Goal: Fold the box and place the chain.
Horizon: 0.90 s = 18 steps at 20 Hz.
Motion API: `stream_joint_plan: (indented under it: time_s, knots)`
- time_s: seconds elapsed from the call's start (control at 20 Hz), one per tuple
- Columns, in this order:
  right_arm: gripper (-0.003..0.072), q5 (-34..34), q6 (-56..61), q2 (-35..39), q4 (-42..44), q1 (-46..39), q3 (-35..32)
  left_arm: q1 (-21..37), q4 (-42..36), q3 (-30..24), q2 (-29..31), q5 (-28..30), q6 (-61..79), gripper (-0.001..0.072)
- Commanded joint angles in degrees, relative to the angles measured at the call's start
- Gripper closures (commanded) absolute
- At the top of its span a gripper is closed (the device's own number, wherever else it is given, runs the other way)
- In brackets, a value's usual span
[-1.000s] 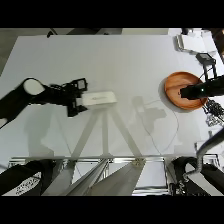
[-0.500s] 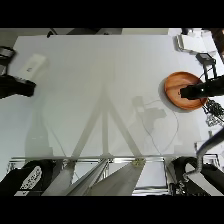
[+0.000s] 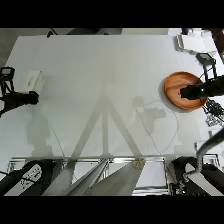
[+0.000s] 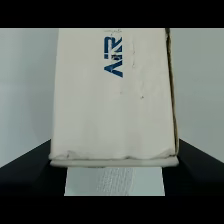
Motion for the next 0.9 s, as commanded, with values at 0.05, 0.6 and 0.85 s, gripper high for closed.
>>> stream_joint_plan:
  time_s: [0.05, 0.6, 0.85]
  knots:
    - [0.0676, 0.0, 0.0, 0.0, 0.0, 0.0, 0.0, 0.3, -0.4, -0.6, -4.9, 2.6, 0.3, 0.0258]
    - [0.0676, 0.0, 0.0, 0.0, 0.0, 0.0, 0.0, 0.3, -0.2, -0.6, 5.2, 0.0, 0.3, 0.0011]
    - [0.0676, 0.0, 0.0, 0.0, 0.0, 0.0, 0.0, 0.3, -0.2, -0.6, 14.8, -0.9, 0.3, 0.0013]
